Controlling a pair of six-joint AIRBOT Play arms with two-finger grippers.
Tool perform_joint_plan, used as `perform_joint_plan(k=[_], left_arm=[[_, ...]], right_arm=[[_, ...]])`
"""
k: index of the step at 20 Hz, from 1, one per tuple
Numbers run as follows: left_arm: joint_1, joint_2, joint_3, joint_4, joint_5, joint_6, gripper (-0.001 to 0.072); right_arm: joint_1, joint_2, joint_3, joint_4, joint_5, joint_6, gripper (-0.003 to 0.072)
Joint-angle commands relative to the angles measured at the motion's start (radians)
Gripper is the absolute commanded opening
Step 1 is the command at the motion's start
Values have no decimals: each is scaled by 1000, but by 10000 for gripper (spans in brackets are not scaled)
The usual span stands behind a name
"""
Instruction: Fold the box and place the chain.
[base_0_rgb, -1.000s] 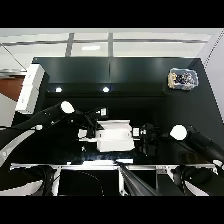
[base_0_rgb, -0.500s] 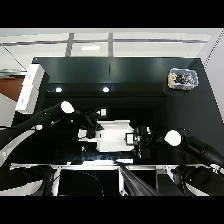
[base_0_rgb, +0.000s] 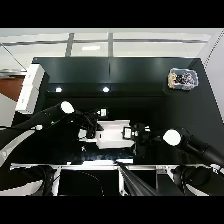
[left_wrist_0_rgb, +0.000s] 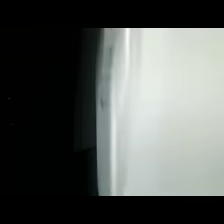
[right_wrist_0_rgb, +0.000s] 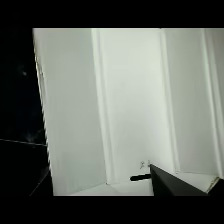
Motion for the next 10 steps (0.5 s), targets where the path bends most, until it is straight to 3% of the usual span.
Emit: perform_joint_plan(k=[1, 10], left_arm=[[1, 1, 1, 1, 2, 2, 32], [1, 1, 1, 1, 2, 2, 32]], right_arm=[[-8, 7, 51, -104, 6, 141, 712], [-68, 29, 92, -158, -3, 158, 714]])
